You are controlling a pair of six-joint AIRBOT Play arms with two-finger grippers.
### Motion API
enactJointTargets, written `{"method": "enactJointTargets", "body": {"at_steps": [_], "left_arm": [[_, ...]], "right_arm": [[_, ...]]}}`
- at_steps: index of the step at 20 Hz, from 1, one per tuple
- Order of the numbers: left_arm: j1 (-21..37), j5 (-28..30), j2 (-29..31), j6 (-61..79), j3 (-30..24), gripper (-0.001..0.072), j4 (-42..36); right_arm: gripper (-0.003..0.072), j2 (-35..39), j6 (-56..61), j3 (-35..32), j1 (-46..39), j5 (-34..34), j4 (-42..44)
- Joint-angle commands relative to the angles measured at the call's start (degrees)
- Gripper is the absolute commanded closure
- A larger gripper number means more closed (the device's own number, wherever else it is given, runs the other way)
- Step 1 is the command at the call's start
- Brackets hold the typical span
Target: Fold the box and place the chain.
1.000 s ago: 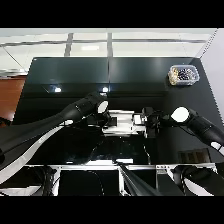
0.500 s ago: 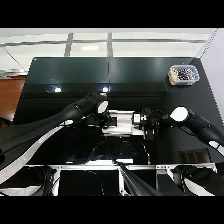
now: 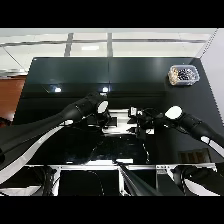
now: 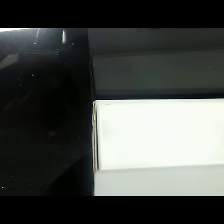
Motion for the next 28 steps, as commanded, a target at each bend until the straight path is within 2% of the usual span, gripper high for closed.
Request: {"method": "enactJointTargets", "body": {"at_steps": [1,2,3,4,5,6,9,11,13,14,16,18,20,22,24,26,28], "left_arm": [[0.00,0.04,0.00,0.09,0.02,0.0683,-0.02],[0.00,0.04,0.00,0.09,0.02,0.0683,-0.02],[0.00,0.04,0.00,0.09,0.02,0.0683,-0.02],[0.00,0.04,0.00,0.09,0.02,0.0683,-0.02],[0.00,0.04,0.00,0.09,0.02,0.0683,-0.02],[0.00,0.09,0.00,0.07,0.02,0.0683,0.00],[0.00,-0.02,0.00,0.09,0.02,0.0683,-0.02],[0.00,-0.02,0.00,0.09,0.02,0.0683,-0.04],[0.00,-0.02,0.00,0.07,0.02,0.0683,-0.07],[0.00,-0.02,0.00,0.09,0.02,0.0683,-0.24],[0.00,-0.09,0.00,0.09,0.02,0.0683,-0.26],[0.00,-0.07,0.00,0.09,0.02,0.0683,-0.26],[0.02,-0.07,0.00,0.09,0.02,0.0683,-0.26],[0.00,-0.07,0.00,0.09,0.02,0.0683,-0.26],[0.00,-0.04,0.00,0.09,0.02,0.0683,-0.24],[0.02,-0.04,0.00,0.09,0.02,0.0683,-0.24],[0.02,-0.02,0.00,0.09,0.02,0.0683,-0.24]], "right_arm": [[0.0383,-0.59,2.97,-0.04,0.13,-0.96,0.76],[0.0639,-0.59,2.97,-0.04,0.13,-0.66,0.59],[0.0474,-0.59,3.10,-0.04,0.15,-1.01,0.76],[0.0380,-0.57,4.02,-0.02,0.13,-1.01,0.76],[0.0636,-0.46,6.91,0.00,0.02,-0.76,-0.11],[0.0676,0.13,11.58,0.00,-0.44,-0.28,-1.05],[0.0677,5.03,34.97,1.29,-5.66,3.10,-4.22],[0.0676,9.73,52.02,3.32,-14.62,7.39,-12.61],[0.0678,11.17,70.16,2.99,-26.36,7.87,-24.30],[0.0678,10.95,75.82,1.44,-31.74,7.50,-26.27],[0.0678,9.46,77.13,-3.13,-40.17,9.42,-22.45],[0.0686,6.86,70.03,-7.61,-42.91,13.60,-11.39],[0.0686,3.39,65.29,-10.38,-41.40,14.93,-4.61],[0.0685,-0.59,64.74,-10.71,-38.07,14.80,-2.49],[0.0685,-3.43,58.71,-10.71,-33.55,16.37,4.33],[0.0684,-4.50,53.66,-10.56,-29.20,16.15,11.23],[0.0683,-4.50,50.82,-8.96,-26.93,16.48,13.38]]}}
